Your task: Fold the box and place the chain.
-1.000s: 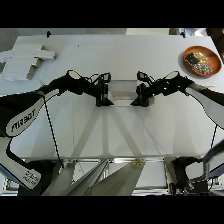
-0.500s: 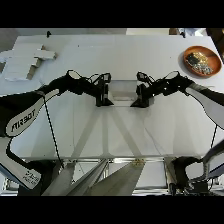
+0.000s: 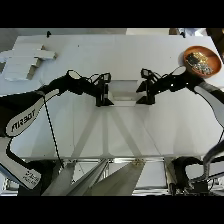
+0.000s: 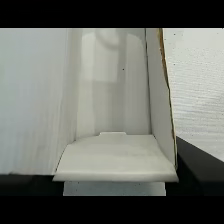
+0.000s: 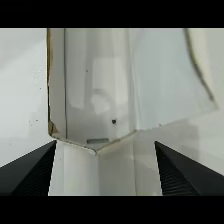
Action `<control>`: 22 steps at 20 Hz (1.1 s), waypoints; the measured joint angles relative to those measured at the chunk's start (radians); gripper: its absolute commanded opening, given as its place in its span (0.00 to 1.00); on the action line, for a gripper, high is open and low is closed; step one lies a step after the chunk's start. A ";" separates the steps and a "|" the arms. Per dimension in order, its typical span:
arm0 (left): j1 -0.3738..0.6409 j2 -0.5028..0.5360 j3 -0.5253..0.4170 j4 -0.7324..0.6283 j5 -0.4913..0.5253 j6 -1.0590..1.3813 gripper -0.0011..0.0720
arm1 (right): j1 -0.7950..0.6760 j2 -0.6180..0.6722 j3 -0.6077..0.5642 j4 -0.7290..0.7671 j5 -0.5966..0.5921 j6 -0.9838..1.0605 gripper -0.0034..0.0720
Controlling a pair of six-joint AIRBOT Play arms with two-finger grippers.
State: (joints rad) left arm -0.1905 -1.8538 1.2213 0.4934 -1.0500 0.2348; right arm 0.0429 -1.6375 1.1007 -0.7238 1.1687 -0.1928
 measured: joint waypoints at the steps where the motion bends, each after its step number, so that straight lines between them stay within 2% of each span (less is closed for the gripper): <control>1: 0.000 0.000 0.000 0.000 0.000 0.000 0.67 | -0.013 0.023 0.000 -0.010 0.011 0.004 0.96; 6: 0.000 0.000 0.000 0.000 0.000 0.000 0.67 | -0.047 0.138 0.000 0.006 0.048 0.010 0.92; 8: 0.000 0.000 0.000 0.000 -0.001 0.000 0.67 | -0.048 0.166 0.000 0.066 0.051 0.010 0.81; 11: 0.000 0.000 0.000 0.000 -0.001 0.000 0.67 | -0.025 0.185 0.000 0.154 0.046 0.013 0.80; 12: 0.000 0.000 0.000 0.000 -0.001 0.000 0.67 | -0.006 0.189 0.000 0.173 0.039 0.013 0.71; 13: 0.000 0.000 0.000 0.000 -0.001 0.000 0.67 | 0.014 0.191 0.000 0.187 0.024 0.013 0.25; 14: 0.000 0.000 0.000 0.000 -0.001 0.000 0.67 | 0.037 0.193 0.000 0.198 0.009 0.013 0.09; 15: 0.000 0.000 0.000 0.000 -0.001 0.000 0.67 | 0.057 0.194 0.000 0.206 -0.005 0.013 0.06; 22: 0.000 0.000 0.000 -0.001 -0.001 0.000 0.67 | 0.132 0.196 0.000 0.229 -0.114 0.013 0.06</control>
State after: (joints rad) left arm -0.1905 -1.8538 1.2213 0.4927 -1.0508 0.2348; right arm 0.1745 -1.4414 1.1007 -0.4953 1.0546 -0.1802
